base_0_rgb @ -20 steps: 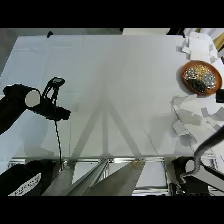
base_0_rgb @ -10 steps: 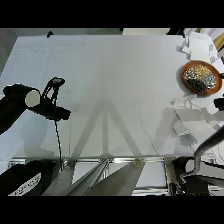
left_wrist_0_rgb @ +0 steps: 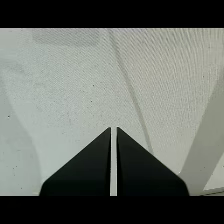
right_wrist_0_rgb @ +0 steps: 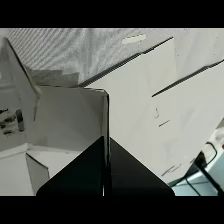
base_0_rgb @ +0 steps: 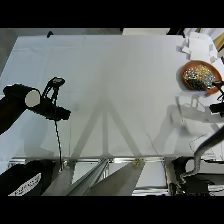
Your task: Fold the box and place the chain.
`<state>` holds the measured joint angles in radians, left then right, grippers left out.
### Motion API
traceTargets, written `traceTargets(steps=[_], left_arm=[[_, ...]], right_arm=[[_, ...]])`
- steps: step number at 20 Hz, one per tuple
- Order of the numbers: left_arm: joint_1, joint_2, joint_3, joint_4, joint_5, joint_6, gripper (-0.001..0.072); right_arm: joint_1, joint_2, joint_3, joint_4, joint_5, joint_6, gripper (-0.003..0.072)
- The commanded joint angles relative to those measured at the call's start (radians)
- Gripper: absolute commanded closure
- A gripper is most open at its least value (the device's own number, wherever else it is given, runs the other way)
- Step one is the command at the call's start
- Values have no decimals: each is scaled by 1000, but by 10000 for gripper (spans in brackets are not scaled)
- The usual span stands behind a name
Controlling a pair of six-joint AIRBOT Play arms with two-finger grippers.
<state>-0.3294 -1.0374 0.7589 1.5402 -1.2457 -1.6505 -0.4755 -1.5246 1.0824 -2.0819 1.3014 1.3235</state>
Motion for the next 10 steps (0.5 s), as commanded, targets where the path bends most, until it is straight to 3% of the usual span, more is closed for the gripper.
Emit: traceTargets(steps=[1, 6, 8, 10], left_arm=[[-1, 0, 0, 0, 0, 0, 669], [-1, 0, 0, 0, 0, 0, 669], [-1, 0, 0, 0, 0, 0, 669], [0, 0, 0, 0, 0, 0, 669]], right_arm=[[1, 27, 0, 90, 12, 1, 668], [26, 166, -8, 591, -4, -134, 669], [69, 223, -65, 849, 2, -227, 669], [147, 292, -163, 970, -59, -288, 670]])
